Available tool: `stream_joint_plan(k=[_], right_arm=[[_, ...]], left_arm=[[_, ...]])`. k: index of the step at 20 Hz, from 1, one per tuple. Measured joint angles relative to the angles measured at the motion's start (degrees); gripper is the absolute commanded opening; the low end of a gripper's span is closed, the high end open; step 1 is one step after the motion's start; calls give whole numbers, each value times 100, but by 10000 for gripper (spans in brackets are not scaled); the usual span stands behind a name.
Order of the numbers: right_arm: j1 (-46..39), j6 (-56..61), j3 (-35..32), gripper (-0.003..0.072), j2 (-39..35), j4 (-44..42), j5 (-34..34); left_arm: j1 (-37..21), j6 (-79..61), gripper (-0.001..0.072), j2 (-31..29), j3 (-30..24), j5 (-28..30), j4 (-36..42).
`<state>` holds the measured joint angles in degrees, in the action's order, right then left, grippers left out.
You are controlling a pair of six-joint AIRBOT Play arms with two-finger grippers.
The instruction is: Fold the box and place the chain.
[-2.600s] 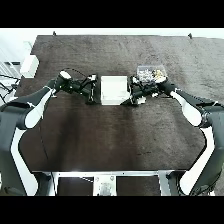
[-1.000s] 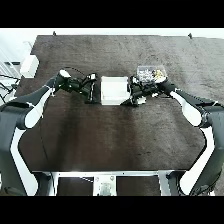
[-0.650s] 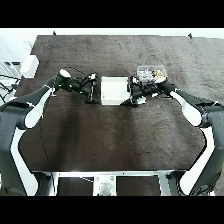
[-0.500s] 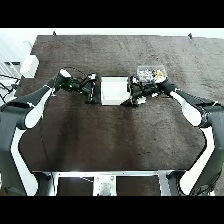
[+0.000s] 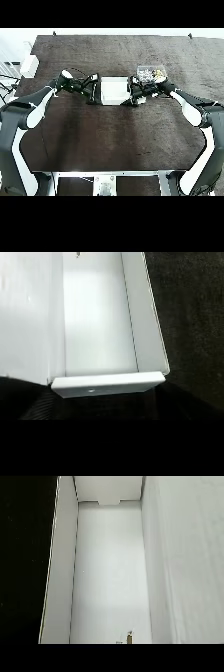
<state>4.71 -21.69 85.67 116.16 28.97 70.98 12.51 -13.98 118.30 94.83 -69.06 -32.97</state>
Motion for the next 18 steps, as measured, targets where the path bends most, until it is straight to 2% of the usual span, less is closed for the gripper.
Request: stream_joint_plan(k=[18], right_arm=[[0,0,0,602,0,2,13]], left_arm=[[107,-437,713,203,-2,284,374]])
